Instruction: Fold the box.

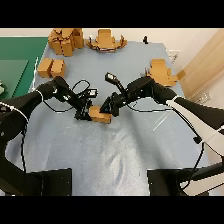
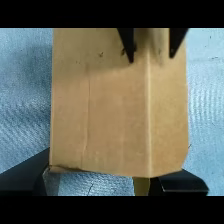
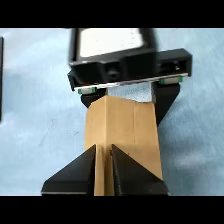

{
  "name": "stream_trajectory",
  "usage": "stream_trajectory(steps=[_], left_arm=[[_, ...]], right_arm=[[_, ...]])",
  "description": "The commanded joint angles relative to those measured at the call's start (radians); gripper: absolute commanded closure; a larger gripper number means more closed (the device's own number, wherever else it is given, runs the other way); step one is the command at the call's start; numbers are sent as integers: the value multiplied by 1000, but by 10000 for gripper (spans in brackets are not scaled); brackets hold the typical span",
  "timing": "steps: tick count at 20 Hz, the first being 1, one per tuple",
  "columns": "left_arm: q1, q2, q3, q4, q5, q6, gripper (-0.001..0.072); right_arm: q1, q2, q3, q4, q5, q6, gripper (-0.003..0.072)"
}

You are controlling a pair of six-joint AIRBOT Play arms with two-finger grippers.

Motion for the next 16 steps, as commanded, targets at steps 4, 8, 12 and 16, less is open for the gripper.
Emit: stream_trajectory(steps=[4,8,12,16], left_arm=[[0,0,1,-1,-8,0,696],[0,0,1,0,-8,-18,696],[1,0,1,0,-8,-18,696],[1,0,1,0,-8,-18,696]], right_arm=[[36,10,0,-66,124,-51,333],[36,11,0,-106,180,-50,390],[36,12,2,-106,108,-50,607],[36,11,-1,-110,80,-48,605]])
